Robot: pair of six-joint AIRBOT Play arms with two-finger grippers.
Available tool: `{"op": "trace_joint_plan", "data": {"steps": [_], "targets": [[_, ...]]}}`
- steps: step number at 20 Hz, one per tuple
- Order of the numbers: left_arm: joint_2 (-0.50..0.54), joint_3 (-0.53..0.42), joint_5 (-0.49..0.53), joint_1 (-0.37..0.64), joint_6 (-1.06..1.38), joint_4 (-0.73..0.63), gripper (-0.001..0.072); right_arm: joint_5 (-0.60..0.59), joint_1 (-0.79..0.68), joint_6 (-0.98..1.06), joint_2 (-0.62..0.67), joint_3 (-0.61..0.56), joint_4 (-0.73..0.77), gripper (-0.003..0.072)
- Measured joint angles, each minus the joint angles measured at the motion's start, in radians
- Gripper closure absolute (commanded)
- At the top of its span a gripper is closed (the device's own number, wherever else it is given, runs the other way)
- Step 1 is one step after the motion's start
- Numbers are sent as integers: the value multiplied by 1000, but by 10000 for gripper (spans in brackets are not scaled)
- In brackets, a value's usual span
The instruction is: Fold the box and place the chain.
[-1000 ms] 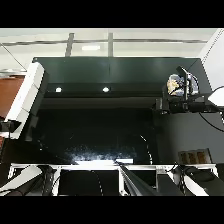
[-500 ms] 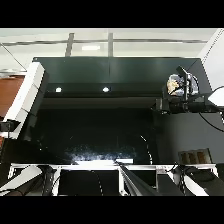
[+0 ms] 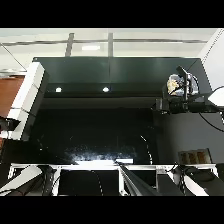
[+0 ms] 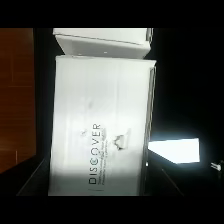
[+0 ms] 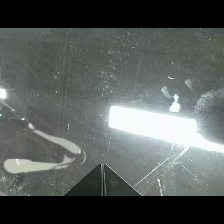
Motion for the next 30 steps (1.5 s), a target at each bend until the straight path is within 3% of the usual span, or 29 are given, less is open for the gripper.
{"op": "trace_joint_plan", "data": {"steps": [3, 7, 8, 10, 11, 14, 16, 20, 24, 30], "targets": [[32, 27, -43, 0, -35, -68, -6, -3, 0, 0, 0, 0, 0, 663], [101, 87, -121, -40, -56, -255, 18, -11, 0, -12, 0, 0, 0, 663], [122, 101, -129, -69, -57, -301, 112, -23, 0, -20, 0, 2, 0, 663], [164, 132, -105, -179, -87, -394, 597, -73, 0, -31, -2, 21, -3, 664], [179, 149, -87, -250, -112, -432, 680, -100, 2, -35, -5, 44, -13, 663], [204, 201, -88, -541, -175, -497, 684, -141, 29, -39, -12, 120, -120, 665], [211, 217, -82, -753, -261, -468, 685, -150, 56, 2, -13, 144, -247, 664], [217, 193, 6, -1096, -615, -187, 682, -174, 112, 94, -13, 111, -439, 664], [219, 154, 55, -1222, -811, -21, 680, -188, 131, 129, -13, 85, -507, 664], [208, 139, 66, -1262, -886, 49, 680, -192, 138, 140, -13, 77, -534, 664]]}}
